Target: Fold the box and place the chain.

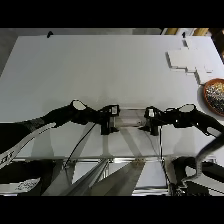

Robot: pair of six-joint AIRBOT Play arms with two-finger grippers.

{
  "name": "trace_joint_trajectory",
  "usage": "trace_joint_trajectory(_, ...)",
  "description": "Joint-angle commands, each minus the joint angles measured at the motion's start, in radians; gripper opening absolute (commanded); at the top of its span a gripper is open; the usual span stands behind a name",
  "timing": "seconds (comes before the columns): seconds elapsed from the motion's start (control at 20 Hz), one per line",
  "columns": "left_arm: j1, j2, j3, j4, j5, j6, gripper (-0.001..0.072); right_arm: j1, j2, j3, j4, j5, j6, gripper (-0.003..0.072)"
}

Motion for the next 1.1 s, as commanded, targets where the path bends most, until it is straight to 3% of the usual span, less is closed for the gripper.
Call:
trace_joint_trajectory(0.0,0.001,-0.001,0.0,0.001,0.002,-0.002,0.0696,-0.001,0.0,0.0,0.0,0.0,0.0,0.0386)
trace_joint_trajectory(0.7,0.018,0.018,-0.026,0.016,0.024,-0.008,0.0693,-0.001,0.0,0.0,0.0,0.0,0.0,0.0386)
trace_joint_trajectory(0.75,0.018,0.018,-0.026,0.016,0.024,-0.008,0.0685,-0.001,0.0,0.0,0.0,0.0,0.0,0.0386)
trace_joint_trajectory(0.8,0.018,0.018,-0.026,0.017,0.024,-0.008,0.0626,-0.001,0.0,0.0,0.0,0.0,0.0,0.0386)
trace_joint_trajectory(0.9,0.015,0.018,-0.026,0.022,0.027,-0.008,0.0607,-0.001,0.0,0.0,0.0,0.0,0.0,0.0386)
trace_joint_trajectory(0.95,0.007,0.018,-0.026,0.026,0.04,-0.01,0.048,-0.001,0.0,0.0,0.0,0.0,0.0,0.0386)
trace_joint_trajectory(1.05,-0.01,0.018,-0.025,0.056,0.053,-0.02,0.0057,-0.001,0.0,0.0,0.0,0.0,0.0,0.0386)
